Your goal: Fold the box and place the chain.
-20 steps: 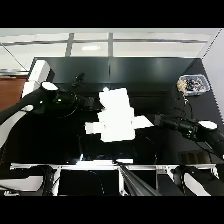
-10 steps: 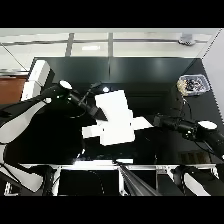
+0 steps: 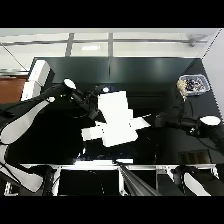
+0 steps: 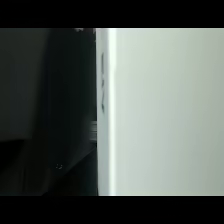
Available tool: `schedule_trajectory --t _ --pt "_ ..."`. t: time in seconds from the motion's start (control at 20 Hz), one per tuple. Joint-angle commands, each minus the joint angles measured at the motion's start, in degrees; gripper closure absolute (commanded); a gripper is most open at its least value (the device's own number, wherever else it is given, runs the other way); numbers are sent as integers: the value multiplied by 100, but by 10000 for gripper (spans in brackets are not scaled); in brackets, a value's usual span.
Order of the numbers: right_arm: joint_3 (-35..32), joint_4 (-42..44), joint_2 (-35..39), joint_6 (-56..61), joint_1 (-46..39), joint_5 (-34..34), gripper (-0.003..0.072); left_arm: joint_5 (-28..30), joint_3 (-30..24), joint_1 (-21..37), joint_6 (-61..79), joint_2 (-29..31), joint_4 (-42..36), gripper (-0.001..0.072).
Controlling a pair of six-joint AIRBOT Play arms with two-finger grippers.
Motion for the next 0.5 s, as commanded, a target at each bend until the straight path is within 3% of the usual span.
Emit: schedule_trajectory --t 0.0,0.1,0.2,0.35,0.45 --pt "951 -1707 4 70 -234 782 32 164 13 -17 57 271 72 687" --pt "1523 -2197 4 -98 -229 1102 33 485 -68 -68 61 614 74 687" --pt "1843 -2151 4 -433 -205 1231 33 1161 -391 -212 328 1073 17 687" --pt "1888 -2098 0 -549 153 1182 34 2100 -1010 -503 1099 1545 -321 686" --pt "1888 -2234 0 -680 584 1008 34 2485 -1134 -748 1735 1598 33 686"
